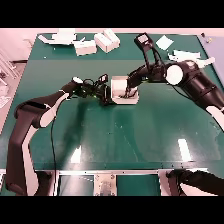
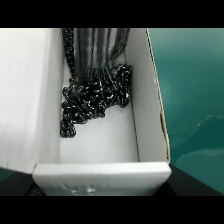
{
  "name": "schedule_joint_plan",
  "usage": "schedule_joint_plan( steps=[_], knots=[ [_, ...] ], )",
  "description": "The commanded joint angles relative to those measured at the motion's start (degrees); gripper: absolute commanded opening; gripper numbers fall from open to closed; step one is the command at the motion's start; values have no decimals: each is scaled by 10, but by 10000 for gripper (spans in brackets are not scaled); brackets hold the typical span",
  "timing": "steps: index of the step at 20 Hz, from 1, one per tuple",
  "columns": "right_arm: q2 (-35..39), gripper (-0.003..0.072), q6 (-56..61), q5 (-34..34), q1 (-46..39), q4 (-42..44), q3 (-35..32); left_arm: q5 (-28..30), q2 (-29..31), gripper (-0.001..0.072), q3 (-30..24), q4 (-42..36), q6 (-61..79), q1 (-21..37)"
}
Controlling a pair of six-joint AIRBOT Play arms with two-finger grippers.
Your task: Fold the box and place the chain.
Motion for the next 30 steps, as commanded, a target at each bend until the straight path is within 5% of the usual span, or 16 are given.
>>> schedule_joint_plan(
  steps=[1, 5, 8, 14, 18, 23, 30],
  knots=[
    [-10, 364, 5, -52, -2, -5, -28, 0, 0, 345, 0, 0, 0, 1],
    [-5, 367, 5, -34, -26, -10, -28, 0, 0, 345, 0, 0, 0, 1],
    [-2, 367, -2, 60, -67, -54, -29, 0, 0, 345, 0, 0, 0, 1],
    [-3, 366, -207, 90, -177, -60, -80, 1, 0, 346, 0, 0, 0, 1],
    [-6, 366, -442, 2, -228, 83, -137, 1, 0, 346, 0, 0, 0, 1],
    [-77, 366, -719, -1, -245, 303, -143, 2, 0, 345, 0, 0, 0, 1],
    [-160, 395, -883, 37, -245, 376, -135, 1, 0, 345, 0, 1, 0, 1]
  ],
)
